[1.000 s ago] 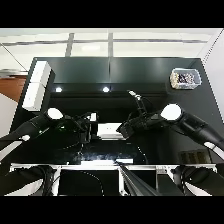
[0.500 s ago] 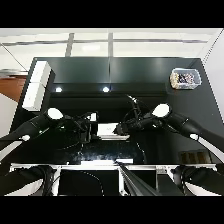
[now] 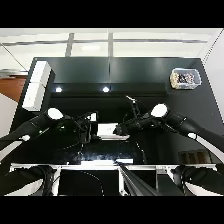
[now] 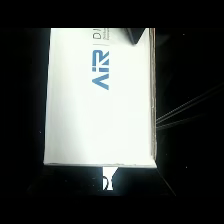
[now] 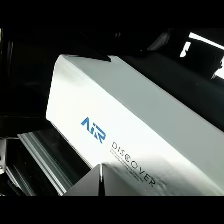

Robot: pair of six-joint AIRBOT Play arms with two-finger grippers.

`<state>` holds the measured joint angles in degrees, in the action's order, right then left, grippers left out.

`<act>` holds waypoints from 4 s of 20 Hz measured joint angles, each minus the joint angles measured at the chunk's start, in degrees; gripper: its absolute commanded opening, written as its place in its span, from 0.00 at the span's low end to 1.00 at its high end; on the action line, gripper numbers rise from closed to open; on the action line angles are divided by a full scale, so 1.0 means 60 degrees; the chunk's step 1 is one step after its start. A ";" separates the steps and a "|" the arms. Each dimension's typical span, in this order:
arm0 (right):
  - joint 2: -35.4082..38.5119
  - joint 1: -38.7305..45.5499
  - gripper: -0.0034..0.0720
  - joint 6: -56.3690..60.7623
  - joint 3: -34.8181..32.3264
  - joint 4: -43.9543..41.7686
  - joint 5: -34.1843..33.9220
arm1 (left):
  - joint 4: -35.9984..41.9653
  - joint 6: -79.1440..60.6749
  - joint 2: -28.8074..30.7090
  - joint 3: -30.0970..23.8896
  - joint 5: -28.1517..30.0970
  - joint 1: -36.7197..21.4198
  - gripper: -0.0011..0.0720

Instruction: Fold the box and place the chain.

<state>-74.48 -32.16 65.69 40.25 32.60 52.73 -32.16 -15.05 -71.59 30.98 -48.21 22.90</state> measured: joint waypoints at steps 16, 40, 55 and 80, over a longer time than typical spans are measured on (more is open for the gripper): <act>0.2710 0.3209 0.10 -0.0055 0.1526 0.0357 0.1825 | -0.0102 0.0226 0.0437 0.0022 -0.0506 -0.0430 0.99; 0.3147 0.5315 0.10 -0.0062 0.1577 0.0750 0.2080 | -0.1038 0.3475 -0.0229 0.2288 -0.0131 0.2186 0.99; 0.3147 0.5322 0.10 -0.0066 0.1577 0.0761 0.1891 | -0.1104 0.3785 -0.0484 0.2506 0.0022 0.2324 0.99; 0.3147 0.5322 0.10 -0.0062 0.1577 0.0933 0.1887 | -0.2047 0.4586 -0.0984 0.2597 0.0025 0.2688 0.99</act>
<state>-55.59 -0.23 65.32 49.71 38.20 64.05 -44.45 12.47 -77.49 46.57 -48.05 39.03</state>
